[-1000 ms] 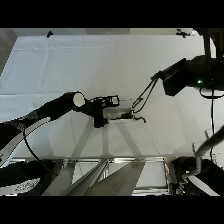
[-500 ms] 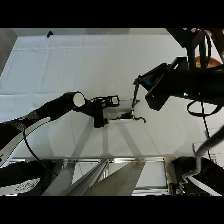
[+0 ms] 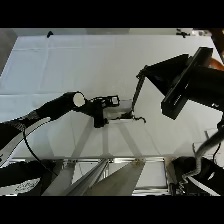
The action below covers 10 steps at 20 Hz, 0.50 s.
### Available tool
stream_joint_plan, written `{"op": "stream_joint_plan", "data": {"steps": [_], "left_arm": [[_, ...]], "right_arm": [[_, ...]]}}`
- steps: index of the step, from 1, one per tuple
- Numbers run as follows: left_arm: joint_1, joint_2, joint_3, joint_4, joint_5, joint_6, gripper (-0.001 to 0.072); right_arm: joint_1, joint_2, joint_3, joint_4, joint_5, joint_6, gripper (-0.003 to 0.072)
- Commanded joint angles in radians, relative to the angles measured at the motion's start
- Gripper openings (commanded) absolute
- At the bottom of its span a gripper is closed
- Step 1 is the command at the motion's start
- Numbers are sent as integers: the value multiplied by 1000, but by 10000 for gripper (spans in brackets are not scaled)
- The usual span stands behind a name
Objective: Fold the box and place the chain.
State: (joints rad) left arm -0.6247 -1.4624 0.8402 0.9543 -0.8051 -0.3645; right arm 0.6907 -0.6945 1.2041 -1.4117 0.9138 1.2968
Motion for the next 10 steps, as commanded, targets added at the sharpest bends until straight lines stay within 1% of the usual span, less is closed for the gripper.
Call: {"op": "stream_joint_plan", "data": {"steps": [1, 7, 9, 10], "left_arm": [[0, 1, 0, 0, 0, 0, 348], [0, 1, 0, 0, 0, 0, 348], [0, 1, 0, 0, 0, 0, 348], [0, 1, 0, 0, 0, 0, 348]], "right_arm": [[2, 15, 0, 40, -11, -50, 12], [2, 13, -1, 62, 1, -76, 12], [2, -5, -10, 67, 100, -75, 12], [2, -14, -33, 81, 133, -75, 12]]}}
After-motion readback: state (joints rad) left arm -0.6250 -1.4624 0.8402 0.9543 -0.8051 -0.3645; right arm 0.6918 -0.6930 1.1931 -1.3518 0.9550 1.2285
